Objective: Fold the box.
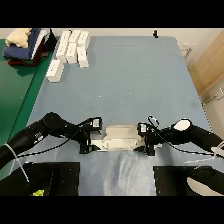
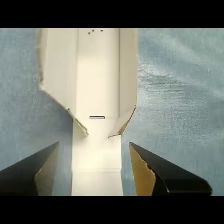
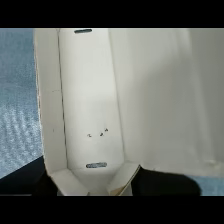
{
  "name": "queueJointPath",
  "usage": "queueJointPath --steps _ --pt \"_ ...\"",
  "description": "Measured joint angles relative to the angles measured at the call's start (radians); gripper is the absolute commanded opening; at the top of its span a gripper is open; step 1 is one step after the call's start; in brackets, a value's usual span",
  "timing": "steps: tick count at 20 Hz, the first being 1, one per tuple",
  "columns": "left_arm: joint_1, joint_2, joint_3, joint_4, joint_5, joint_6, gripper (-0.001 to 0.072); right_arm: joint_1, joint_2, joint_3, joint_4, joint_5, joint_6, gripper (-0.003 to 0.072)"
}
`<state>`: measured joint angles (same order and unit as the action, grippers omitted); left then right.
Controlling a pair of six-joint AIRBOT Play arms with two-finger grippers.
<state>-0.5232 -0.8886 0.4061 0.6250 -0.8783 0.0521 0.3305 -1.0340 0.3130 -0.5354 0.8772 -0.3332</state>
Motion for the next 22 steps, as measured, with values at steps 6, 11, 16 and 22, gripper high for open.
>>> queueJointPath --steps 6,11,16,22 --pt "-0.065 -0.064 -0.008 -0.036 0.041 0.045 0.0573 0.0 0.0 0.0 0.0 0.0 0.0 0.0542" --pt "-0.106 -0.096 -0.009 -0.068 0.127 0.038 0.0352 0.0 0.0 0.0 0.0 0.0 0.0 0.0542" --pt "-0.148 -0.105 -0.009 -0.092 0.191 0.034 0.0216 0.0 0.0 0.0 0.0 0.0 0.0 0.0542" --pt "-0.195 -0.116 -0.009 -0.164 0.243 0.035 0.0221 0.0 0.0 0.0 0.0 0.0 0.0 0.0541"
